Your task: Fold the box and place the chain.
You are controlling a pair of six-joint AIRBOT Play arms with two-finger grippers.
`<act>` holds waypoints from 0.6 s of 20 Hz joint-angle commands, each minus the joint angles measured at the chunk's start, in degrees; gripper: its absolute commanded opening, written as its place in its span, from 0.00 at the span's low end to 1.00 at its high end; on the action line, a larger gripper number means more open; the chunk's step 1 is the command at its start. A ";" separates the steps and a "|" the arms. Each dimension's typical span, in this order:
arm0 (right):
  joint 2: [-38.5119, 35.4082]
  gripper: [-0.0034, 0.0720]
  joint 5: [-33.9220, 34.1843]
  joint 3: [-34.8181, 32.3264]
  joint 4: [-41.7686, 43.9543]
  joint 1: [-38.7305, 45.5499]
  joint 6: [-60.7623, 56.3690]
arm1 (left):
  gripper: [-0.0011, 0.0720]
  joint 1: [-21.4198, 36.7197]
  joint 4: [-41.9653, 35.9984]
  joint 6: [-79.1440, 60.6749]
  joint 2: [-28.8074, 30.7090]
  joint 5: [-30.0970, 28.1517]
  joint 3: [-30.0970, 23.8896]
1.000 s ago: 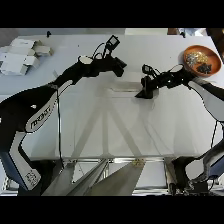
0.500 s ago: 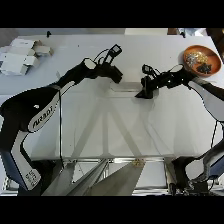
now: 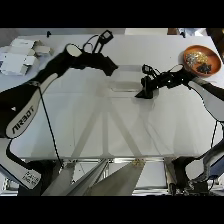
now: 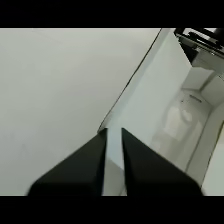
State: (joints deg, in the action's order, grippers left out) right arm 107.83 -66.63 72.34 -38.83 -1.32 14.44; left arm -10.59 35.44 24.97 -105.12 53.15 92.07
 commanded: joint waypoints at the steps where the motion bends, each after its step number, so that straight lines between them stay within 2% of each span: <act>1: 0.04 0.74 -0.02 -0.02 0.04 -0.04 -0.02 | 0.57 3.58 2.32 -7.48 1.44 13.70 -0.02; 2: 0.04 0.74 -0.02 -0.02 0.02 -0.04 -0.04 | 0.71 3.78 5.11 -10.19 1.44 14.82 -0.02; 6: 0.04 0.74 -0.02 -0.02 0.02 -0.04 -0.04 | 0.71 2.12 16.87 -19.32 0.63 15.26 -0.04; 10: 0.04 0.74 -0.02 0.00 0.04 -0.04 -0.04 | 0.77 -0.04 17.27 -23.91 -2.38 15.23 -0.07; 12: 0.04 0.74 -0.02 0.00 0.04 -0.04 -0.04 | 0.91 -1.25 17.59 -23.87 -4.28 15.23 -0.04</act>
State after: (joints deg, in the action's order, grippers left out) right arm 107.83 -66.63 72.34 -38.81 -1.32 14.41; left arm -10.44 51.27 3.90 -107.28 67.88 92.03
